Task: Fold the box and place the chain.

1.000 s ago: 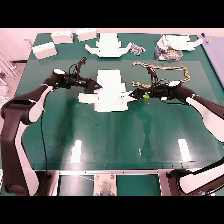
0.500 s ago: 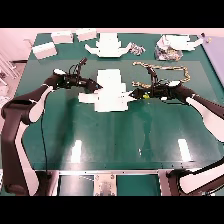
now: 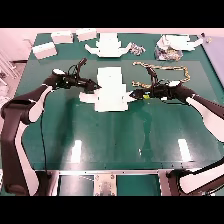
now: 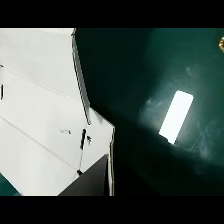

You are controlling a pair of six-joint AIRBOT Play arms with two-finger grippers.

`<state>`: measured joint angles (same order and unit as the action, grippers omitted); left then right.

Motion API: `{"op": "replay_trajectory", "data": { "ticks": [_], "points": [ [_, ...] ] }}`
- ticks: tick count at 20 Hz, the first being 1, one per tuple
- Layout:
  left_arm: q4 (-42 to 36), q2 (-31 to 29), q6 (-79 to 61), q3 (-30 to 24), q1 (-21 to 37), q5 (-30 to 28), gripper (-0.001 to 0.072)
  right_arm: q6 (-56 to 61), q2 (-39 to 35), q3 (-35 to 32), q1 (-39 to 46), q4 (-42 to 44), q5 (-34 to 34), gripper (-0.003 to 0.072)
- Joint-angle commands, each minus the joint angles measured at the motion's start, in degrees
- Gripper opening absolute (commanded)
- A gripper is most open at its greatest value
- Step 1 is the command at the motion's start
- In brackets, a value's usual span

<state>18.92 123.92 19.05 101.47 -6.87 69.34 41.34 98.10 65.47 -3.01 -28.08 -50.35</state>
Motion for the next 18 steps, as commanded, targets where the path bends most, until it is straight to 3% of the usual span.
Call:
{"op": "replay_trajectory", "data": {
  "ticks": [1, 9, 10, 11, 12, 18],
  "points": [
    [-0.15, 0.02, -4.28, 0.07, 0.07, 0.42, 0.0052, 0.00, 0.04, 0.04, 0.00, -0.04, -0.04, 0.0010],
    [-2.86, 0.02, -25.57, 0.00, 0.09, 5.77, 0.0019, -0.79, 0.04, 0.04, 0.02, -0.02, -0.04, 0.0014],
    [-2.97, 0.02, -28.28, 0.00, 0.09, 6.62, 0.0019, -1.38, 0.04, 0.04, 0.33, 0.02, -0.07, 0.0076],
    [-3.04, 0.04, -30.21, -0.28, 0.09, 6.78, 0.0018, -1.53, 0.04, 0.07, 0.85, 0.17, -0.07, 0.0189],
    [-3.04, 0.09, -31.74, -0.90, 0.09, 6.78, 0.0018, -1.55, 0.04, 0.07, 1.53, 0.37, -0.07, 0.0220],
    [-4.63, 0.07, -39.93, -4.59, 0.09, 6.86, 0.0015, -7.28, 0.04, 0.07, 6.97, 6.62, -0.20, 0.0220]
  ]
}}
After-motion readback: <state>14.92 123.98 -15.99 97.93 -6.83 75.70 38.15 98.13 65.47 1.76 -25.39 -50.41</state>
